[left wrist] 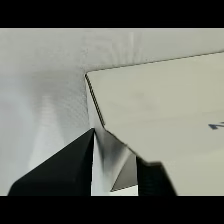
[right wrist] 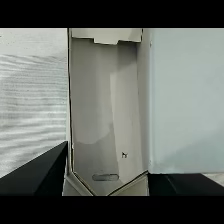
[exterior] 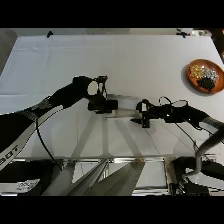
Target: Fold the box and place the chain.
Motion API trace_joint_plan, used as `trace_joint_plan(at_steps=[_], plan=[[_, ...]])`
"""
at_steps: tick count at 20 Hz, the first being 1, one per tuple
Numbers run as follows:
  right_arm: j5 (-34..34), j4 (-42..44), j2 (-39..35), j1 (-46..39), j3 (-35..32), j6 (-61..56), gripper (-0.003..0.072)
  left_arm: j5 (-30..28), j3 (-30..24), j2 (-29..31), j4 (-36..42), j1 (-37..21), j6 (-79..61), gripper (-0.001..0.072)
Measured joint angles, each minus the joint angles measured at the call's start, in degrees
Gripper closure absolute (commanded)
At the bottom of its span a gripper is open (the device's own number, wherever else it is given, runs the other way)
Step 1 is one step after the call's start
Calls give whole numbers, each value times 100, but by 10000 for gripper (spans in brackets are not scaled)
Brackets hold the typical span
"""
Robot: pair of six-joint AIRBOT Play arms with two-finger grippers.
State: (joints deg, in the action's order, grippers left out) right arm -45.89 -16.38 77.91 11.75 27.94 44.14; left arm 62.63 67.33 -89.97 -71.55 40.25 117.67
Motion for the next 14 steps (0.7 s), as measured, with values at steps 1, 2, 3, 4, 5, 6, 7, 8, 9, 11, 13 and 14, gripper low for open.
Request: trace_joint_plan(at_steps=[1,2,3,4,5,6,7,8,9,11,13,14], plan=[[0,0,0,0,0,0,279,0,2,0,-39,39,122,456],[0,-2,0,-2,0,0,279,4,4,2,-79,83,249,451],[-2,-4,0,0,0,-2,279,-2,4,4,-131,133,376,410],[-2,-4,0,-2,0,-9,279,-37,4,9,-184,195,498,357],[-2,-2,0,-2,0,-17,279,-98,7,9,-214,260,570,322],[-2,-2,0,-2,0,-20,279,-155,7,11,-247,321,590,297],[-2,0,0,-2,0,-20,279,-214,7,11,-273,382,586,297],[-2,0,0,-2,-2,-20,279,-269,4,9,-308,439,568,297],[-2,0,0,-2,-2,-22,279,-299,2,9,-321,479,551,298],[-4,2,0,-4,-2,-22,279,-358,0,7,-332,531,531,310],[-4,4,-2,-4,-2,-24,279,-396,-4,-4,-358,557,535,458],[-4,2,-2,-7,-2,-28,279,-382,-7,-15,-393,564,540,518]])
